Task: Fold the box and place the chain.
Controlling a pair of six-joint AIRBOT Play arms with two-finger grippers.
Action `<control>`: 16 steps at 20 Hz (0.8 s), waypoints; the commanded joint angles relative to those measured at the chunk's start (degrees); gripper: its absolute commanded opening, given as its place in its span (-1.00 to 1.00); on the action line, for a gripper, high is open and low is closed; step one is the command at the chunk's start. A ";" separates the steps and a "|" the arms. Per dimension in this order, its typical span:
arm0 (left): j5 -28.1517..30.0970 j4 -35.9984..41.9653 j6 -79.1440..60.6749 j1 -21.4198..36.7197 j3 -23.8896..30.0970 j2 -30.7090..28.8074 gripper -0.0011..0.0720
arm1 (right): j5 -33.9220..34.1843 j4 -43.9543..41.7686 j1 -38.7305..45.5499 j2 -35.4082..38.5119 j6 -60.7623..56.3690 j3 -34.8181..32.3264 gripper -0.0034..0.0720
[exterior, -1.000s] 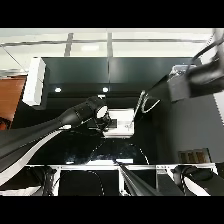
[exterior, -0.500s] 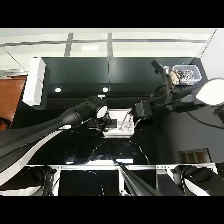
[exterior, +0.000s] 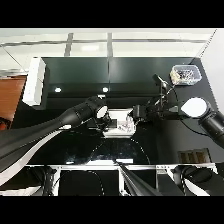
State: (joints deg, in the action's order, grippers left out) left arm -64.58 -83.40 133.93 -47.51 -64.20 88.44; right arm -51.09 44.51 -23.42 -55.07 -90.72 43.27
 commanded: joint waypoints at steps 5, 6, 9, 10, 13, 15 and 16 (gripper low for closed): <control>0.02 -0.02 -0.02 0.04 0.00 0.02 -0.89 | 0.79 -0.09 -0.04 -0.04 -1.44 -1.44 -0.16; 0.00 -0.02 -0.02 0.04 0.00 0.02 -0.89 | 0.79 0.44 0.20 -0.02 -1.44 -1.42 -0.17; 0.00 -0.02 -0.02 0.04 0.00 0.02 -0.89 | 1.62 2.05 6.38 -0.02 -1.44 -1.38 -0.26; 0.00 0.00 -0.02 0.04 0.00 0.02 -0.89 | 1.62 3.28 9.55 -0.02 -1.44 -1.38 -0.26; 0.00 -0.04 -0.02 0.04 0.00 0.02 -0.89 | 3.87 14.43 19.78 -0.02 -2.40 -1.46 -0.26; 0.00 -0.11 -0.02 0.04 0.00 0.02 -0.89 | 7.65 26.49 24.26 -0.09 -4.26 -2.16 -0.27; 0.00 -0.11 -0.02 0.04 0.00 0.02 -0.89 | 9.44 31.58 25.86 -0.31 -6.93 -2.67 -0.26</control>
